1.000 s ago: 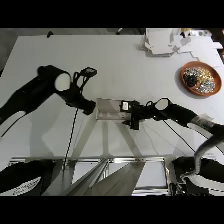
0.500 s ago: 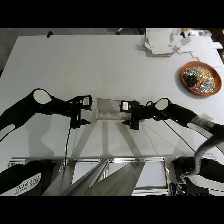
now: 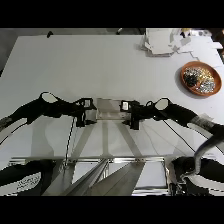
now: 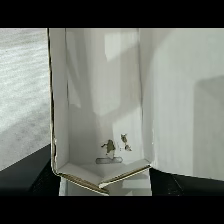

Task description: Fold the box and place the chain.

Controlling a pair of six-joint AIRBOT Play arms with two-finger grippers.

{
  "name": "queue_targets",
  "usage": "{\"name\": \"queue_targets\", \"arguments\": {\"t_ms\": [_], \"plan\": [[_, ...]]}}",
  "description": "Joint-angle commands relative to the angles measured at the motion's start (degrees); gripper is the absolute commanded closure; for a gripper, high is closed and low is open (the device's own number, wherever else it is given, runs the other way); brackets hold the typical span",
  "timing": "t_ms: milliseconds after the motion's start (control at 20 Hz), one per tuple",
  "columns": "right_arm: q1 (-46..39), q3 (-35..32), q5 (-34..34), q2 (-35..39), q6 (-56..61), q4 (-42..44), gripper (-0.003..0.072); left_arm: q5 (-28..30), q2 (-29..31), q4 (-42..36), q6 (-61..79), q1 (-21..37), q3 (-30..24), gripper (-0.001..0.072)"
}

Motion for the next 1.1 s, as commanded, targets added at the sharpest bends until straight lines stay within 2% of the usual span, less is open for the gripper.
{"name": "queue_targets", "arguments": {"t_ms": [0, 150, 550, 1050], "plan": [[-0.02, 0.00, 0.00, 0.04, -0.02, 0.00, 0.0305, 0.81, -1.29, -0.61, 4.68, 0.31, -0.07, 0.0005], [-0.02, 0.00, 0.00, 0.04, -0.02, 0.00, 0.0305, -0.24, -1.29, -1.38, 9.18, 0.04, -0.07, 0.0004], [-0.02, 0.00, 0.00, 0.04, -0.02, 0.00, 0.0305, -0.15, -1.31, -3.48, 10.01, -1.95, -0.07, 0.0009], [-0.02, 0.00, 0.00, 0.04, -0.02, 0.00, 0.0305, -0.17, -4.55, -7.04, 10.32, -3.19, -0.07, 0.0020]]}}
